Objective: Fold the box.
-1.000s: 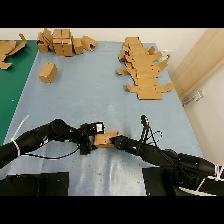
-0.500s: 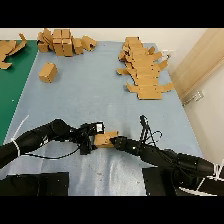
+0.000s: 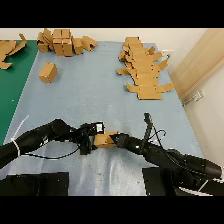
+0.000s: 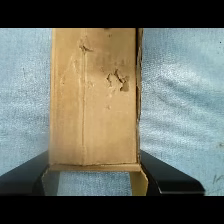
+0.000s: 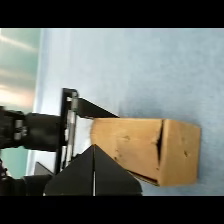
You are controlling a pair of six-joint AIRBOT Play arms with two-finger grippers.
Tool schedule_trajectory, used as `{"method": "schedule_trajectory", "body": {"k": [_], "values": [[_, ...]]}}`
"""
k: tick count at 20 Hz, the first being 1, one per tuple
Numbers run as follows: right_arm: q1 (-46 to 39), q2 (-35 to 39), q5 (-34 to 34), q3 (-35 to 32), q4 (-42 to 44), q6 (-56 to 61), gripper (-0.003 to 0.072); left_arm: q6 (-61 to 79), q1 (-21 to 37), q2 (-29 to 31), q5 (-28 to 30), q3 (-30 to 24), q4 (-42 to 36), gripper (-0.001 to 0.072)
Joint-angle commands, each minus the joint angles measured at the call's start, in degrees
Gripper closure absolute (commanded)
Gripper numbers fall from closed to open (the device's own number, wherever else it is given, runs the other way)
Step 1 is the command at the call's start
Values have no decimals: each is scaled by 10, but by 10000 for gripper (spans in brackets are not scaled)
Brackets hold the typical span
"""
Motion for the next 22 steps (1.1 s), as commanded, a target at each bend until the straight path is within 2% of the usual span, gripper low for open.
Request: {"method": "schedule_trajectory", "body": {"k": [1, 7, 9, 19, 22], "values": [[-17, 45, 1, 0, -51, -8, 684, 0, 0, 0, 0, 0, 0, 236], [-130, 49, 1, 2, -52, -19, 684, 0, 0, 0, 7, 0, -1, 236], [-134, 49, 1, 2, -50, -17, 684, 0, -1, 0, 27, 0, -9, 236], [-134, 47, 10, 2, -50, -14, 684, -10, -1, 1, 25, 0, -9, 236], [-134, 47, 9, 2, -50, -14, 684, -98, 13, 23, 44, 10, 17, 237]]}}
